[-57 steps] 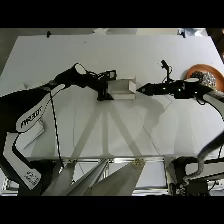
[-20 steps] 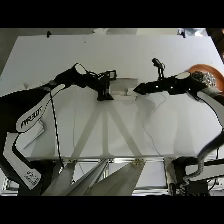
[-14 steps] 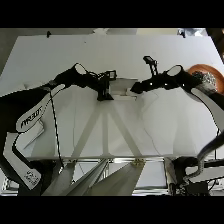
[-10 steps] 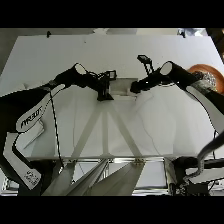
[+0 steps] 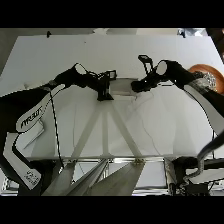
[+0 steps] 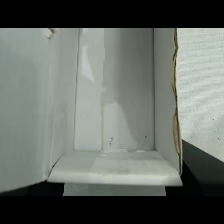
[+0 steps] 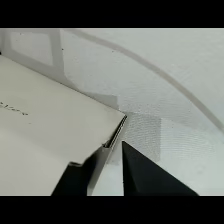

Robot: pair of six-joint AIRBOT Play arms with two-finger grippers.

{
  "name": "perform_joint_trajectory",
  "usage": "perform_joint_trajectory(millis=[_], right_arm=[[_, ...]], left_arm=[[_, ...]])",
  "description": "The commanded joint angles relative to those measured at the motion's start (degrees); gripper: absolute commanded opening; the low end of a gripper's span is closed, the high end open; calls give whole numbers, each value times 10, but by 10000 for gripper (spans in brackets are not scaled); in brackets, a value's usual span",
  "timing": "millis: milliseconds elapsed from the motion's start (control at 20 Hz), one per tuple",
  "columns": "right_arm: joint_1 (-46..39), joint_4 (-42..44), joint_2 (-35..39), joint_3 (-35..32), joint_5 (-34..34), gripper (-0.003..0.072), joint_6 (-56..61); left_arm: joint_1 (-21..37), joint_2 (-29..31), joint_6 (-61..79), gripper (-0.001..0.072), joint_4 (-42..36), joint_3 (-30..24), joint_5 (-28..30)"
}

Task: Fold the box and place the chain.

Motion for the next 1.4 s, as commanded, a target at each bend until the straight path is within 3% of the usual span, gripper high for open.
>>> perform_joint_trajectory(millis=[0, 200, 300, 700, 850, 900, 1000, 1150, 1200, 1250, 1300, 1350], right_arm=[[1, -10, 0, 1, 5, 149, 41], [11, -17, 0, 1, 10, 151, 58], [24, -21, 0, 1, 5, 202, 59], [33, -46, -4, 1, -13, 211, 152], [36, -67, -4, 1, -8, 168, 185], [40, -73, -4, 1, -7, 98, 186], [54, -95, -5, 1, -9, 31, 186], [68, -120, -5, 1, -9, 13, 226], [68, -118, -5, 1, -9, 35, 236], [67, -111, -5, 1, -8, 200, 236], [67, -106, -5, 1, -7, 293, 237], [67, -105, -5, 1, -3, 293, 257]], left_arm=[[0, 0, 1, 19, 0, 0, -2], [0, 0, 1, 19, 0, 0, -2], [0, 0, 1, 19, 0, 0, -2], [0, 0, 1, 19, 0, 0, -3], [0, 0, 1, 19, 0, 0, -3], [0, 0, 1, 19, 0, 0, -3], [0, 0, 1, 19, 0, 0, -3], [0, 0, 1, 19, 0, 0, -3], [0, 0, 1, 19, 0, 0, -3], [0, 0, 1, 19, 0, 0, -3], [0, 0, 1, 19, 0, 0, -3], [0, 0, 1, 19, 0, 0, -3]])
